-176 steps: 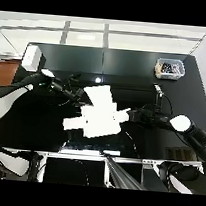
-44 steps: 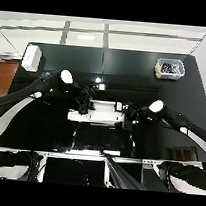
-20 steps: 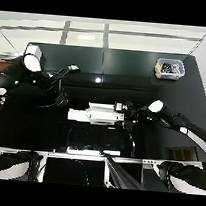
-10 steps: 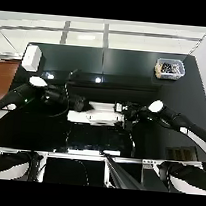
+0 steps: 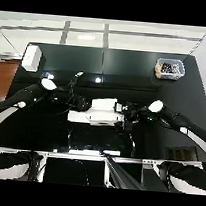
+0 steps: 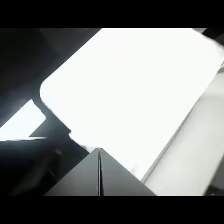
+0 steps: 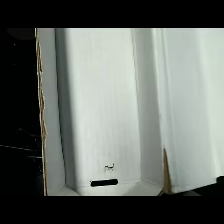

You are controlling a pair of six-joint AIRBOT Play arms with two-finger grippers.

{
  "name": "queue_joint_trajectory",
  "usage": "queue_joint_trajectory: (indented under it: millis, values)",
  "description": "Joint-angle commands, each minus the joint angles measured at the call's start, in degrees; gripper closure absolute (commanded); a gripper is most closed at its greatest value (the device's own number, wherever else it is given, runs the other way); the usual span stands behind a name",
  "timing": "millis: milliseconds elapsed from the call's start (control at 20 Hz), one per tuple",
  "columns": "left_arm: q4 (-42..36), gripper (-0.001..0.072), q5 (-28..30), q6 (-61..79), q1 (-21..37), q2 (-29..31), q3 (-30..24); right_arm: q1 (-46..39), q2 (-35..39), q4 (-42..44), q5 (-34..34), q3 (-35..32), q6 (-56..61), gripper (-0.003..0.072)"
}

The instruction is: Fold the box and place the chain.

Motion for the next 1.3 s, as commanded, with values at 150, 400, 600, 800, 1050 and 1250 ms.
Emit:
queue_joint_trajectory:
  millis: [150,400,600,800,1050,1250]
  values:
    - [6.32,0.0688,-2.86,-1.66,-1.07,-0.07,2.84,0.02,0.00,0.09,-0.11,-0.02,0.00,0.0461]
    - [14.99,0.0689,-11.15,-8.22,8.15,11.56,8.35,0.02,0.00,0.09,-0.09,0.00,0.00,0.0461]
    - [6.38,0.0685,-12.22,5.95,10.97,18.53,-1.68,0.02,0.00,0.11,-0.11,-0.02,0.00,0.0461]
    - [9.66,0.0204,-16.17,37.62,7.34,18.16,-9.29,0.02,0.00,0.09,-0.09,-0.02,0.00,0.0461]
    - [12.11,-0.0007,-1.05,46.93,0.94,15.43,-9.84,0.02,0.00,0.09,-0.09,-0.02,0.00,0.0461]
    - [11.41,0.0034,0.74,47.21,-3.87,13.00,-9.86,0.02,0.00,0.11,-0.11,-0.02,0.02,0.0461]
